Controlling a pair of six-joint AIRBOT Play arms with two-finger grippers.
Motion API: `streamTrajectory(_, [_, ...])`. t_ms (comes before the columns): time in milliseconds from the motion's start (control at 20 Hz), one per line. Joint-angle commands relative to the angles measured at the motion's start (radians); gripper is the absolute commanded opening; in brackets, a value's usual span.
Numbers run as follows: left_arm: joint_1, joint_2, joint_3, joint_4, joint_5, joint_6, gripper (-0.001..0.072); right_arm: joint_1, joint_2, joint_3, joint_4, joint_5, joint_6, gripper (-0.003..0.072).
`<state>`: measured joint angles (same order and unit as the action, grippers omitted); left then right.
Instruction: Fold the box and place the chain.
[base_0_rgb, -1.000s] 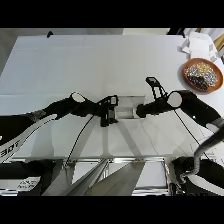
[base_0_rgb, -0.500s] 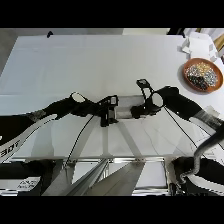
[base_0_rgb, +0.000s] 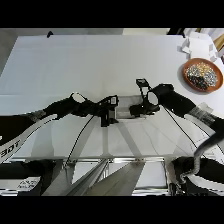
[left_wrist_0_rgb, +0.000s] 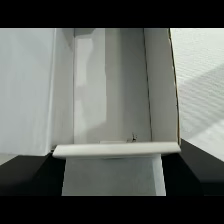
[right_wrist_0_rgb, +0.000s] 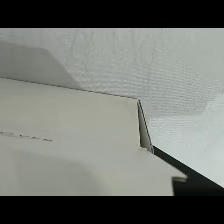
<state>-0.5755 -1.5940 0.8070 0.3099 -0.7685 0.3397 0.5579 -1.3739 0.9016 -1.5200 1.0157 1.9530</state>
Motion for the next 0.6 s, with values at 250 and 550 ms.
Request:
streamTrajectory(250, [0.000,0.001,0.000,0.000,0.001,0.000,0.0085,0.019,-0.008,0.002,-0.028,0.043,0.040,0.0165])
streamTrajectory(550, [0.000,0.001,0.000,0.000,0.000,0.000,0.0085,0.037,-0.008,0.002,-0.029,0.042,0.039,0.0016])
